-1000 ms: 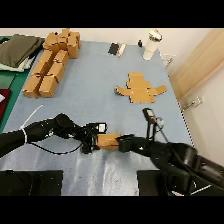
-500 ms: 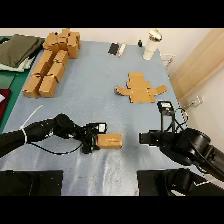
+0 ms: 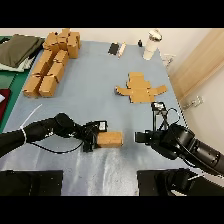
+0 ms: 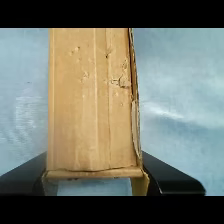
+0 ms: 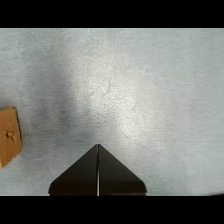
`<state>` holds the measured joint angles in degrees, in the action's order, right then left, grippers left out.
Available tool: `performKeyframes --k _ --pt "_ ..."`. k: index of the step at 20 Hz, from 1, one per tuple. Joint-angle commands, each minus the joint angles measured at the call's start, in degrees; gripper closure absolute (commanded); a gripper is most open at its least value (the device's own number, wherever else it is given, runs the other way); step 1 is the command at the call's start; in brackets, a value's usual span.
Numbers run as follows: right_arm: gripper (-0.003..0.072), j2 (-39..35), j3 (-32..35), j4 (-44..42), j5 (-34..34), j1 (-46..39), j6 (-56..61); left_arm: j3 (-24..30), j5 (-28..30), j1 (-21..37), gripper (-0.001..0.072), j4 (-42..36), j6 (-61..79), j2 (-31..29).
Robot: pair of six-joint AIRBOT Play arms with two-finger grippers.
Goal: Fold the box.
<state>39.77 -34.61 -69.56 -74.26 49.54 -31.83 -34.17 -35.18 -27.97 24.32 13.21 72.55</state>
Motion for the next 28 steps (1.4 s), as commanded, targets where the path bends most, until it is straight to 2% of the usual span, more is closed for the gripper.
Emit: performKeyframes --k 1,4,7,9,11,14,17,19,23,28 --pt "0.0682 0.6 -0.1 0.5 0.8 -0.3 1.4 -0.9 7.1 1.5 0.0248 0.1 -8.0 -2.2" --pt "0.0683 0.6 -0.1 0.6 0.8 -0.3 1.4 -0.9 14.7 6.6 0.0248 0.1 -14.5 -5.5" --pt "0.0683 0.6 -0.1 1.1 0.8 -0.3 1.4 -0.9 15.1 15.0 0.0248 0.3 -19.9 -7.7" --pt "0.0682 0.6 -0.1 1.6 0.7 -0.3 1.4 -0.9 14.6 22.0 0.0248 3.3 -25.9 -9.0" --pt "0.0683 0.6 -0.1 1.7 0.7 -0.3 1.4 -0.9 10.8 29.9 0.0248 10.1 -33.0 -9.9" --pt "0.0682 0.6 -0.1 2.5 0.8 -0.3 1.4 -0.9 -0.7 41.9 0.0248 24.6 -45.1 -10.2" --pt "0.0683 0.6 -0.1 4.6 1.3 -0.3 1.4 -0.9 -11.2 50.2 0.0248 32.7 -49.6 -10.2" --pt "0.0682 0.6 -0.1 4.9 2.6 -0.3 1.4 -0.9 -13.8 54.3 0.0248 36.4 -53.7 -10.2" --pt "0.0683 0.6 -0.1 4.8 3.0 -0.3 1.4 -0.9 -12.7 60.9 0.0247 37.3 -56.8 -10.2" --pt "0.0683 0.6 -0.1 4.8 3.0 -0.3 1.4 -0.9 -5.4 65.5 0.0247 37.4 -57.8 -10.2"
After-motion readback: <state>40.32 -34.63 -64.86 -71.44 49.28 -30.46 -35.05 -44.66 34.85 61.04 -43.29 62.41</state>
